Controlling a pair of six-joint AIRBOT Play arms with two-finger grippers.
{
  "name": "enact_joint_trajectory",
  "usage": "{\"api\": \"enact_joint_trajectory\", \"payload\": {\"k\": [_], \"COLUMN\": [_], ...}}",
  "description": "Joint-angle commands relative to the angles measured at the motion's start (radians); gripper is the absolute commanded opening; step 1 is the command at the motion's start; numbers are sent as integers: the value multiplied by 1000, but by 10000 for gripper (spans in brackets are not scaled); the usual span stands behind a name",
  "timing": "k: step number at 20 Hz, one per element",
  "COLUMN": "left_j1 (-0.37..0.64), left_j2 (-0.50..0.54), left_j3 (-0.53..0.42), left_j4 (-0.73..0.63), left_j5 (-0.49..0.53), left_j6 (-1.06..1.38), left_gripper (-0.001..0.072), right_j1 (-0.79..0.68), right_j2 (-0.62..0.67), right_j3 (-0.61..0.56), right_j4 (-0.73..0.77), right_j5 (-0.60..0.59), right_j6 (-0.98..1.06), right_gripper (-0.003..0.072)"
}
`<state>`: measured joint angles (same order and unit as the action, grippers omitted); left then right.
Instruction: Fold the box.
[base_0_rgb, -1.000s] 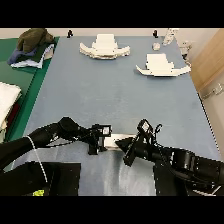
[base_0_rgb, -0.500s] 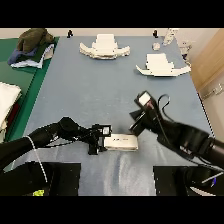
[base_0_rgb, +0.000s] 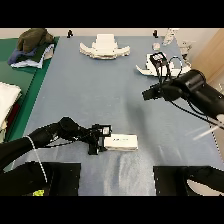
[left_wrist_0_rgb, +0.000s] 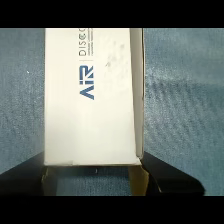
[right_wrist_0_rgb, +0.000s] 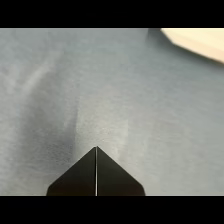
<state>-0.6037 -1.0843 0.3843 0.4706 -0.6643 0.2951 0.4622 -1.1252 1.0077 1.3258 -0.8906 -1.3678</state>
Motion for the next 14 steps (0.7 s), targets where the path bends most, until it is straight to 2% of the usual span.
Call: {"api": "enact_joint_trajectory", "payload": {"k": [1, 7, 14], "left_j1": [0, 0, 0], "left_j2": [1, 1, 2], "left_j3": [1, 1, 3], "left_j4": [1, 1, -27], "left_j5": [0, 0, -8], "left_j6": [0, 0, -27], "left_gripper": [511, 511, 511], "right_j1": [-116, -157, -157], "right_j2": [-137, -179, -178], "right_j3": [67, 67, 67], "right_j4": [238, 269, 268], "right_j5": [6, 80, 81], "right_j6": [-270, -352, -388], "right_gripper": [0, 1, 2]}}
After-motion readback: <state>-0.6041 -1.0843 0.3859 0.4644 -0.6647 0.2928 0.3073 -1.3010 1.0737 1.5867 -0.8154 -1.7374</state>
